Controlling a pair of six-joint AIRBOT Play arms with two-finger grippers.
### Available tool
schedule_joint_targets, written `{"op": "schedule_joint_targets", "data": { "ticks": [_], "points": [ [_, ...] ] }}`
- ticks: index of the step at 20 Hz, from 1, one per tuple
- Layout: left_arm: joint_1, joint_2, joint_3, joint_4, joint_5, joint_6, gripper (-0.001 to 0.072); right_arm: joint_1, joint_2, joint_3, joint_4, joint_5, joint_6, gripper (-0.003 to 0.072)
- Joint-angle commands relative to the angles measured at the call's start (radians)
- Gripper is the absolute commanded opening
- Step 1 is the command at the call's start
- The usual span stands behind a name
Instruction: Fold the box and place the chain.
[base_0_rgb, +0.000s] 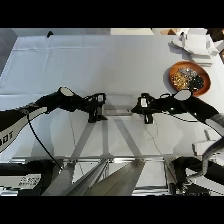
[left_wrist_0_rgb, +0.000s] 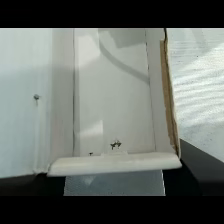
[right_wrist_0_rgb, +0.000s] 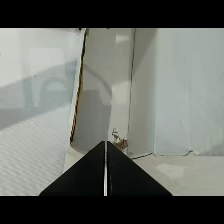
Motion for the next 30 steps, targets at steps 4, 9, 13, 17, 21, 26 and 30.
{"op": "schedule_joint_targets", "data": {
  "ticks": [4,9,13,17,21,26,30],
  "points": [
    [0.000,-0.001,0.000,0.000,0.001,0.000,0.0227,-0.004,0.078,0.001,-0.003,0.003,-0.004,0.0009],
    [0.000,-0.001,0.000,0.000,0.001,0.000,0.0227,-0.062,0.087,0.001,-0.037,-0.045,0.042,0.0009],
    [0.000,-0.001,0.000,0.000,0.001,0.000,0.0227,-0.083,0.065,0.001,-0.102,-0.069,0.060,0.0009],
    [0.000,-0.001,0.000,0.000,0.001,0.000,0.0227,-0.055,0.015,0.001,-0.111,-0.069,0.056,0.0007],
    [0.000,-0.001,0.000,0.000,0.001,0.000,0.0227,-0.008,-0.020,0.001,-0.110,-0.080,0.049,0.0007],
    [0.000,-0.001,0.000,0.000,0.000,0.000,0.0227,0.012,-0.039,0.001,-0.071,-0.091,0.048,0.0008],
    [0.000,-0.001,0.000,0.000,0.000,0.000,0.0227,0.012,-0.039,0.001,-0.039,-0.090,0.048,0.0008]
  ]
}}
